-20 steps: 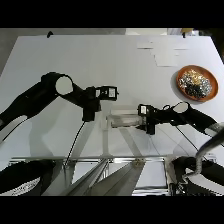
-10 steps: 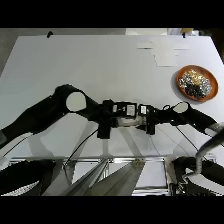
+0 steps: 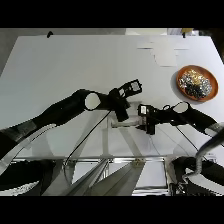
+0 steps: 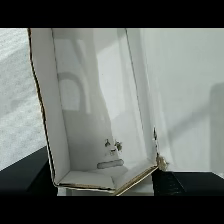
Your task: Fold the box and place the chain.
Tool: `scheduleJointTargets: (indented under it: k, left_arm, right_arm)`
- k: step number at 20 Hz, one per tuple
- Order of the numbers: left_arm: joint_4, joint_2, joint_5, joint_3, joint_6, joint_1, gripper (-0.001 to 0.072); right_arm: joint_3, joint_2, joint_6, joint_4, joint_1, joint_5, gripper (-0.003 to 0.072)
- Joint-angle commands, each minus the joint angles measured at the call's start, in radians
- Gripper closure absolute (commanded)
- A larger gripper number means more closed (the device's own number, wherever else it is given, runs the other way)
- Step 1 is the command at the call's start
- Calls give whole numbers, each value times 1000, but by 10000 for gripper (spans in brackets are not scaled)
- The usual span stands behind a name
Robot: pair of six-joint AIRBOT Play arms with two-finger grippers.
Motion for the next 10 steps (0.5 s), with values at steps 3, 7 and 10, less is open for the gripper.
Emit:
scheduleJointTargets:
  k: [3,7,10]
  left_arm:
    - [-2,-84,17,0,-57,31,703]
    - [12,-78,-30,1,-57,33,703]
    - [77,-5,-105,1,-58,37,707]
  right_arm:
    - [0,0,0,0,0,1,348]
    - [0,0,0,0,0,1,348]
    - [0,0,0,0,0,1,348]
